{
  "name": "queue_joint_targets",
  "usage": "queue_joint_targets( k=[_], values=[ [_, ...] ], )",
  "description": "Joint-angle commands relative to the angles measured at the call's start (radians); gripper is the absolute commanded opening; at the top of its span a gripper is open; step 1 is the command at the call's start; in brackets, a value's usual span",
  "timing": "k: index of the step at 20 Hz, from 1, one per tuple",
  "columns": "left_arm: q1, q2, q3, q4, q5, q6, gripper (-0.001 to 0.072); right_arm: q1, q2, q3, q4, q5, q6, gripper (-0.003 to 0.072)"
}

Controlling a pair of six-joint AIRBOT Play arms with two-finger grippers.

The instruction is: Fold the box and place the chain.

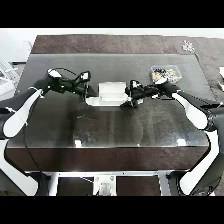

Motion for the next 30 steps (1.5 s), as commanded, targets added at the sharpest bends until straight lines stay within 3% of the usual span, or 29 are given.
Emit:
queue_joint_targets(
  k=[1, 4, 11, 18, 21, 30],
  values=[
    [0.039, 0.029, 0.002, -0.01, -0.016, 0.01, 0.002, 0.0, 0.0, 0.0, 0.0, 0.0, 0.001, 0.0591],
    [0.072, 0.074, 0.002, -0.015, -0.04, -0.031, 0.002, 0.0, 0.0, 0.0, 0.0, 0.0, 0.001, 0.0591],
    [0.116, 0.105, 0.002, -0.018, -0.059, -0.488, 0.0019, 0.0, 0.0, 0.0, 0.0, 0.0, 0.001, 0.0591],
    [0.154, 0.108, -0.005, 0.04, 0.053, -0.995, 0.0018, 0.0, 0.0, 0.0, 0.0, 0.0, 0.001, 0.0591],
    [0.167, 0.108, -0.065, 0.042, 0.129, -1.112, 0.0018, 0.0, 0.0, 0.0, 0.0, 0.0, 0.001, 0.0591],
    [0.2, 0.108, -0.181, 0.032, 0.036, -1.414, 0.0021, 0.0, 0.0, 0.0, 0.0, 0.0, 0.001, 0.0591]
  ],
)
